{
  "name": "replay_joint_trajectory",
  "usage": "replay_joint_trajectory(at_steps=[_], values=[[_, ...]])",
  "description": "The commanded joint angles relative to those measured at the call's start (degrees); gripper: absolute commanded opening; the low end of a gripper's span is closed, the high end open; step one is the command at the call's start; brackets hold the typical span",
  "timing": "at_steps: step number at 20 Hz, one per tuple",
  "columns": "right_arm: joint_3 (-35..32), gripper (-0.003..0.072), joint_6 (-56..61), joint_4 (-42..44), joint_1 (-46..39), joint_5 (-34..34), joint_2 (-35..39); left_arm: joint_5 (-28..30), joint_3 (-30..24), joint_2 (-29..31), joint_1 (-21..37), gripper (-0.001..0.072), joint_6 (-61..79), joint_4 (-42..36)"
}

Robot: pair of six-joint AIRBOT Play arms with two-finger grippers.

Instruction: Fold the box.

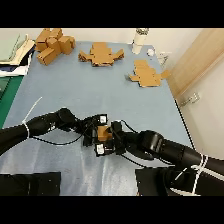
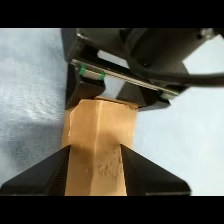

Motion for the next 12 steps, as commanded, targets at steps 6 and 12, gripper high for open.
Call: replay_joint_trajectory(at_steps=[6, 12], values=[[-0.04, 0.0439, 15.91, -14.78, 3.32, -1.16, -0.02, 0.02, -0.02, 0.0, 0.0, 0.0527, 0.02, 0.02], [0.02, 0.0332, 15.91, -13.29, 3.34, -1.49, 0.13, 0.0, -0.02, 0.0, 0.0, 0.0527, 0.02, 0.02]])
